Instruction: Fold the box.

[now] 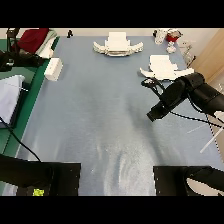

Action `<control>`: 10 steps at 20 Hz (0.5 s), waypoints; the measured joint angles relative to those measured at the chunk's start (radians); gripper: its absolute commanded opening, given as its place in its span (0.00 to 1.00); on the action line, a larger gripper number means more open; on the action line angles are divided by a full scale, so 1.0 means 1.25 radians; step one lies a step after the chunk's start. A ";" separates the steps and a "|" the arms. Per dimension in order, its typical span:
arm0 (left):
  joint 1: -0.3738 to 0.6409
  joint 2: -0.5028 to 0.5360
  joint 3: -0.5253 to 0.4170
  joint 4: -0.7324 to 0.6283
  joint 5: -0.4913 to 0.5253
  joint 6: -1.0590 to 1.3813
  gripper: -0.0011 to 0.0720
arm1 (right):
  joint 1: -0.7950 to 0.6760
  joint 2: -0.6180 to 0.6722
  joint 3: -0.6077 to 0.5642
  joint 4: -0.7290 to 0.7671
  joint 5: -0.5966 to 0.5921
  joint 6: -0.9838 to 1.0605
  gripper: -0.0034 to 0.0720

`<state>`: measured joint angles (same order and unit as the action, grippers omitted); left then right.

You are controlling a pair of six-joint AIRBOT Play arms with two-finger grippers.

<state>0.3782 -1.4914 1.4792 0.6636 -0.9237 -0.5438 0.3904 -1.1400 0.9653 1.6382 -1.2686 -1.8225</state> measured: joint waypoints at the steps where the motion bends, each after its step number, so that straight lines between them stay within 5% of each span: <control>1: -0.004 0.019 0.000 0.000 -0.047 -0.015 0.02 | 0.000 0.000 0.000 0.000 0.000 0.000 0.05; 5: -0.054 0.101 -0.041 0.052 -0.182 -0.111 0.02 | 0.000 0.000 0.000 0.000 0.000 0.000 0.05; 10: -0.204 0.280 -0.273 0.139 -0.173 -0.240 0.02 | 0.000 0.000 0.000 0.000 0.000 0.000 0.05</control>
<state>0.1226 -1.1408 1.1385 0.8379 -1.1400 -0.8433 0.3904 -1.1400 0.9649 1.6382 -1.2686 -1.8225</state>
